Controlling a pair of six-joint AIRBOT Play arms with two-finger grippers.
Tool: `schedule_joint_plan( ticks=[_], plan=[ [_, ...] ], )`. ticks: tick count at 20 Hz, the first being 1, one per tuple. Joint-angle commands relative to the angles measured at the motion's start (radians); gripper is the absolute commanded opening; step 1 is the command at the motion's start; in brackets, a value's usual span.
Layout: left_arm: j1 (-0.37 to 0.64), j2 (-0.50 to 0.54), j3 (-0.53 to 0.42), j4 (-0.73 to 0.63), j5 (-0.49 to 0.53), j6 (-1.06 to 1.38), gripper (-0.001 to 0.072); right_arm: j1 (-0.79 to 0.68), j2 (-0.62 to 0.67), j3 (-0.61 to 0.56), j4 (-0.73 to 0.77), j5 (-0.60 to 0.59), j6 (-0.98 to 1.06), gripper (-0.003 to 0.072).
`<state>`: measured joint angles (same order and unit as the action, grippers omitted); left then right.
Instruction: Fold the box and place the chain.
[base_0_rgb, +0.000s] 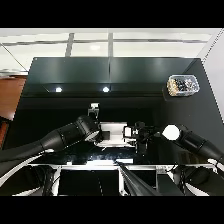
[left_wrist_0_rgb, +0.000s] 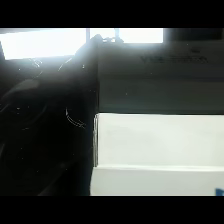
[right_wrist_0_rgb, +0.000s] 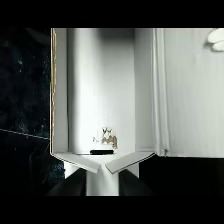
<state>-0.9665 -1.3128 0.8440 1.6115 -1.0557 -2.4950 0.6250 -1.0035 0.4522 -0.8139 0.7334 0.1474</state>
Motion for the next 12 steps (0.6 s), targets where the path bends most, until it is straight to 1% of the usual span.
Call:
schedule_joint_plan(
  ticks=[1, 4, 7, 9, 12],
  plan=[
    [0.001, -0.001, -0.003, -0.004, 0.008, 0.0, 0.0028, 0.003, -0.003, 0.001, 0.013, -0.016, 0.037, 0.0189],
    [0.001, -0.001, -0.003, -0.004, 0.011, 0.0, 0.0028, 0.006, -0.026, 0.001, 0.054, -0.023, 0.052, 0.0188],
    [0.001, -0.001, -0.003, -0.004, 0.016, 0.0, 0.0028, 0.054, -0.042, 0.001, 0.092, -0.113, 0.056, 0.0188],
    [0.001, -0.001, -0.003, -0.004, 0.015, 0.0, 0.0029, 0.085, -0.049, 0.001, 0.114, -0.132, 0.059, 0.0188],
    [0.001, -0.001, -0.003, -0.004, 0.016, 0.0, 0.0029, 0.094, -0.053, 0.001, 0.119, -0.168, 0.077, 0.0188]
  ],
)
